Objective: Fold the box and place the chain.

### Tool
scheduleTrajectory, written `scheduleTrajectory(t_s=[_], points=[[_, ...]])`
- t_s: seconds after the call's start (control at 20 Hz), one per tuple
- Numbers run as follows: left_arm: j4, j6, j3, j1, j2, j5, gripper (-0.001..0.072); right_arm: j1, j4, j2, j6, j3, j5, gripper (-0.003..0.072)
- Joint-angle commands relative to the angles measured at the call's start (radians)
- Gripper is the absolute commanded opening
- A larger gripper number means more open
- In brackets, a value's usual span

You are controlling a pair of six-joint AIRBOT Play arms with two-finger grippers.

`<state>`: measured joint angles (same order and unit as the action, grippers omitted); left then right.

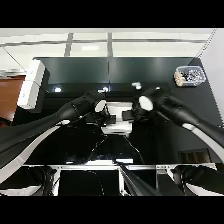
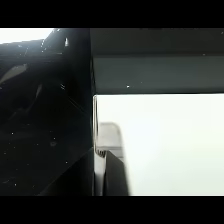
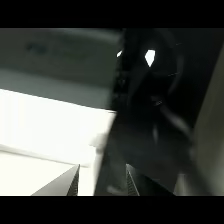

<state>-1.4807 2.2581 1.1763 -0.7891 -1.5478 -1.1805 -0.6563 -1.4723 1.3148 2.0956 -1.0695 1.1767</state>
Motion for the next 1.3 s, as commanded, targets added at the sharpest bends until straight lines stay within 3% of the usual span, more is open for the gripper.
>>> scheduleTrajectory(t_s=[0.0, 0.2, 0.3, 0.45, 0.5, 0.55, 0.6, 0.75, 1.0, 1.25], points=[[0.001, 0.001, 0.0, 0.0, 0.0, 0.001, 0.0026, 0.09, -0.182, -0.138, -0.014, -0.001, 0.031, 0.034], [0.001, 0.001, 0.0, 0.0, 0.0, 0.001, 0.0026, 0.271, -0.497, -0.183, -0.014, 0.004, -0.029, 0.0339], [0.001, 0.0, 0.0, 0.0, 0.0, 0.001, 0.0027, 0.389, -0.517, -0.175, -0.013, 0.024, -0.172, 0.0339], [0.001, 0.0, 0.0, 0.0, 0.0, 0.002, 0.0026, 0.577, -0.506, -0.124, -0.011, 0.054, -0.479, 0.034], [0.001, 0.0, 0.0, 0.0, 0.0, 0.002, 0.0026, 0.64, -0.456, -0.093, -0.008, 0.054, -0.57, 0.042], [0.001, 0.0, 0.0, 0.0, 0.0, 0.002, 0.0026, 0.694, -0.386, -0.06, -0.01, 0.052, -0.637, 0.0665], [0.001, -0.001, 0.0, 0.0, 0.0, 0.002, 0.0026, 0.747, -0.3, -0.016, -0.029, 0.039, -0.679, 0.0715], [0.001, -0.004, 0.0, 0.0, 0.0, 0.001, 0.0026, 0.834, -0.154, 0.156, -0.172, -0.141, -0.612, 0.0709], [0.001, -0.004, 0.0, 0.0, 0.0, 0.001, 0.0027, 0.921, -0.167, 0.56, -0.172, -0.738, -0.14, 0.0709], [0.001, -0.004, 0.0, 0.0, 0.0, -0.006, 0.0027, 0.943, -0.181, 0.745, -0.171, -0.966, -0.098, 0.0708]])
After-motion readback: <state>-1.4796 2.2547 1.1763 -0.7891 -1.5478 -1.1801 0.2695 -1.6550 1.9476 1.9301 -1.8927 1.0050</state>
